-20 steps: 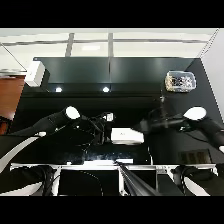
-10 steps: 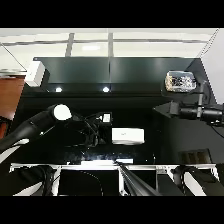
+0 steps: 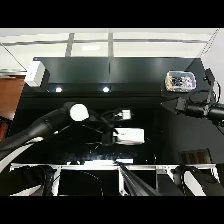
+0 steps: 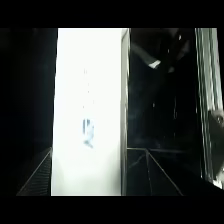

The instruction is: Fold the box and place the chain.

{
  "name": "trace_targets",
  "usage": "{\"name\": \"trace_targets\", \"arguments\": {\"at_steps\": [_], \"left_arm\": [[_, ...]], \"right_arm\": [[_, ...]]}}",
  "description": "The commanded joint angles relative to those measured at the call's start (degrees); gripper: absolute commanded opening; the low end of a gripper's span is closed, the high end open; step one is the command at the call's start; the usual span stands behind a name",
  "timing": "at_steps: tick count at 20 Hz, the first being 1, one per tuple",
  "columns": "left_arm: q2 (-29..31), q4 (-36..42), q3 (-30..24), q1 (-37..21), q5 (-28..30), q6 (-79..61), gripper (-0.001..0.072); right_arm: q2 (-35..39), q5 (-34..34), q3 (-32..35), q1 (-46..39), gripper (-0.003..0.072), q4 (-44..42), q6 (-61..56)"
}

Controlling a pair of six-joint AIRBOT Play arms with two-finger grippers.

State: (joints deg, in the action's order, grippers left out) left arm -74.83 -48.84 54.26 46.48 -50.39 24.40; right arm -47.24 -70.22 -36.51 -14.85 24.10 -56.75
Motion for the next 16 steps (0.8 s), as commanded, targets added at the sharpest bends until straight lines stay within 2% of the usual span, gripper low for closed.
{"name": "trace_targets", "arguments": {"at_steps": [1, 5, 11, 16], "left_arm": [[-7.23, -0.68, 6.64, 3.50, 0.70, 1.64, 0.0709], [-9.31, -4.61, 7.63, 3.19, 0.24, 3.48, 0.0707], [-10.27, -4.24, 7.63, 3.45, 0.66, 4.52, 0.0707], [-10.27, -4.24, 7.63, 3.45, -2.82, 4.55, 0.0707]], "right_arm": [[0.07, 0.52, -0.04, -0.17, 0.0007, 0.04, 0.07], [0.07, 0.70, -0.07, -0.17, 0.0007, 0.17, 0.28], [0.07, 1.05, -0.04, -0.17, 0.0007, 0.17, 0.48], [0.07, 1.03, -0.04, -0.15, 0.0007, 0.17, 0.48]]}}
